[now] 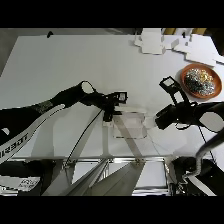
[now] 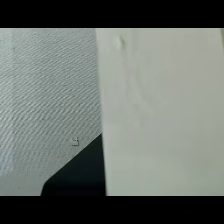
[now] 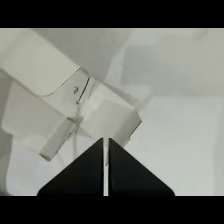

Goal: Fold the box and place the chain.

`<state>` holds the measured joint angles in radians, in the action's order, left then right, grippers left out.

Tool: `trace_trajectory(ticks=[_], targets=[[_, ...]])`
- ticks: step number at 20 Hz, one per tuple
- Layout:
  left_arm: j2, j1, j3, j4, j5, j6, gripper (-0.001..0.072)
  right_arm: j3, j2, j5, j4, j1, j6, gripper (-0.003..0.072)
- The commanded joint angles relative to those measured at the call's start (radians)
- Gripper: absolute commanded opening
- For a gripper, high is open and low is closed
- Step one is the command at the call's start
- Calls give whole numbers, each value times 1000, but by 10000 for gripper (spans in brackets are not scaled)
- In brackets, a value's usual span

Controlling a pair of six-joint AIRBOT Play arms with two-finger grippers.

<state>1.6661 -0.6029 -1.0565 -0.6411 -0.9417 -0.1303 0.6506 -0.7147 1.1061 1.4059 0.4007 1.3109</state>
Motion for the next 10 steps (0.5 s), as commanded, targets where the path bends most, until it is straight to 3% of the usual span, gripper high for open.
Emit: trace_trajectory(ticks=[1,4,8,10], targets=[[1,1,0,-3,-3,-1,17,-48,1,33,-151,1,-303,8],[1,1,0,-3,-5,0,17,-154,-2,-20,-267,1,-568,8],[1,1,0,-3,-5,-1,17,-221,-3,11,-269,7,-803,8],[1,1,0,-3,-5,-1,17,-240,-2,-27,-268,44,-869,8]])
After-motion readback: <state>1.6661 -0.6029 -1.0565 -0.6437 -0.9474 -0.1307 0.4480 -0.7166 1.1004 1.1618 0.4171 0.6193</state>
